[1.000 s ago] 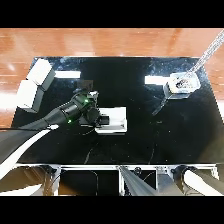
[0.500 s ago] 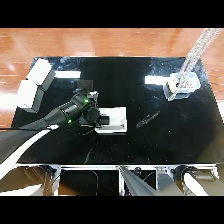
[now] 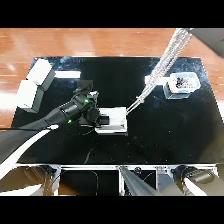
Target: Fold the box and place the chain.
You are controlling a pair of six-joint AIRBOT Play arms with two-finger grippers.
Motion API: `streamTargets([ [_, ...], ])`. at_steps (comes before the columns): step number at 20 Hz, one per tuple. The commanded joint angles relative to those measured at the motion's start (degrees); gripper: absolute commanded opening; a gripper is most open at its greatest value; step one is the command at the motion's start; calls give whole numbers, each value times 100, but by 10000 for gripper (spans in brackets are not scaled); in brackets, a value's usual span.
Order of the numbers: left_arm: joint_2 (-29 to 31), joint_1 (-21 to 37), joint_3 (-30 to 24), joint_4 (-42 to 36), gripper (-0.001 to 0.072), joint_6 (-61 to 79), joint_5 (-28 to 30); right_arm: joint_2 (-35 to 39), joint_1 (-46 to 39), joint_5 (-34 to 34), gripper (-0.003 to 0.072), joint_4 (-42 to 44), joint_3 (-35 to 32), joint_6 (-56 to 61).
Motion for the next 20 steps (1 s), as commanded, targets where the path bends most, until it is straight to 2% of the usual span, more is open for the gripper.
streamTargets([
  [1, -2, -4, 2, 0, 15, 2, 0, 15, 584, -144, 33, 22, -2, 20],
  [9, -2, -7, 2, 0, 15, 2, 2, -4, 1235, -527, 34, 31, -4, 20],
  [15, -2, -4, 2, 2, 15, 2, 0, -341, 1580, -708, 33, 2, -4, 13],
  [20, -2, -7, 2, 0, 15, 2, 2, -688, 1685, -361, 33, -168, -212, -24],
])
